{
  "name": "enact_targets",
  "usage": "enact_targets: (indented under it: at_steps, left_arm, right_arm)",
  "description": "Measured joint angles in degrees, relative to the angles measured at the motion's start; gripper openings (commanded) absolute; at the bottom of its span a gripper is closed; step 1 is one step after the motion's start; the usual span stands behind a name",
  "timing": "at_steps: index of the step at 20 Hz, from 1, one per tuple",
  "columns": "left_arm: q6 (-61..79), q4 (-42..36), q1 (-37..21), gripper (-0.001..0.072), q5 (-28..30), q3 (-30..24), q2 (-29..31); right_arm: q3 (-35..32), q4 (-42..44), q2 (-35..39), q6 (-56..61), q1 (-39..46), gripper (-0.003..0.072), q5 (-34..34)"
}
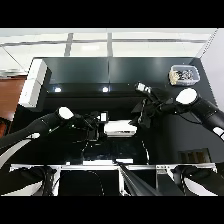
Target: Fold the box and place the chain.
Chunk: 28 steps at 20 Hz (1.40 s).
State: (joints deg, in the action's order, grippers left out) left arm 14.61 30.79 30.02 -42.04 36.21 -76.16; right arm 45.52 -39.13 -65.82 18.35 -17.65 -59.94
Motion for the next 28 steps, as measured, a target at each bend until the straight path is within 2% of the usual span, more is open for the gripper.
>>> enact_targets:
  at_steps: [6, 7, 10, 11, 12, 15, 16, 22, 23, 24, 28]
  left_arm:
    - [0.0, 0.0, 0.0, 0.0460, 0.0, 0.0, 0.0]
    - [0.0, 0.0, 0.0, 0.0461, 0.0, 0.0, 0.0]
    - [0.0, 0.0, 0.0, 0.0460, -0.1, 0.0, 0.0]
    - [0.0, 0.0, 0.0, 0.0460, -0.1, 0.0, 0.0]
    - [0.0, 0.0, 0.0, 0.0460, -0.1, 0.0, 0.0]
    - [0.0, 0.0, 0.0, 0.0460, -0.1, 0.0, 0.0]
    - [0.0, 0.0, 0.0, 0.0460, -0.1, 0.0, 0.0]
    - [-0.1, 0.0, 0.0, 0.0460, -0.2, 0.0, 0.0]
    - [-0.1, 0.0, 0.0, 0.0460, -0.2, 0.0, 0.0]
    - [0.0, 0.0, 0.0, 0.0460, -0.2, 0.0, 0.0]
    - [0.0, 0.0, 0.0, 0.0460, -0.2, 0.0, 0.0]
  right_arm:
    - [-2.1, -1.4, 0.0, -5.9, -4.3, 0.0686, 0.5]
    - [-2.3, -1.5, 0.0, -6.3, -4.6, 0.0642, 0.9]
    - [-2.6, -1.8, 0.0, -7.1, -5.1, 0.0332, 1.5]
    - [-2.7, -1.8, 0.0, -7.3, -5.2, 0.0260, 1.6]
    - [-2.7, -1.8, 0.0, -7.4, -5.2, 0.0235, 1.6]
    - [-2.7, -2.3, 0.0, -7.5, -5.4, 0.0231, 1.8]
    - [-2.7, -2.5, 0.0, -7.6, -5.5, 0.0130, 1.8]
    - [-2.7, -3.8, 0.0, -7.6, -5.6, 0.0131, 2.1]
    - [-2.7, -4.0, 0.0, -7.5, -5.7, 0.0231, 2.0]
    - [-2.7, -4.3, 0.0, -7.4, -5.7, 0.0273, 1.7]
    - [-2.7, -4.8, 0.0, -7.3, -5.7, 0.0272, 1.3]
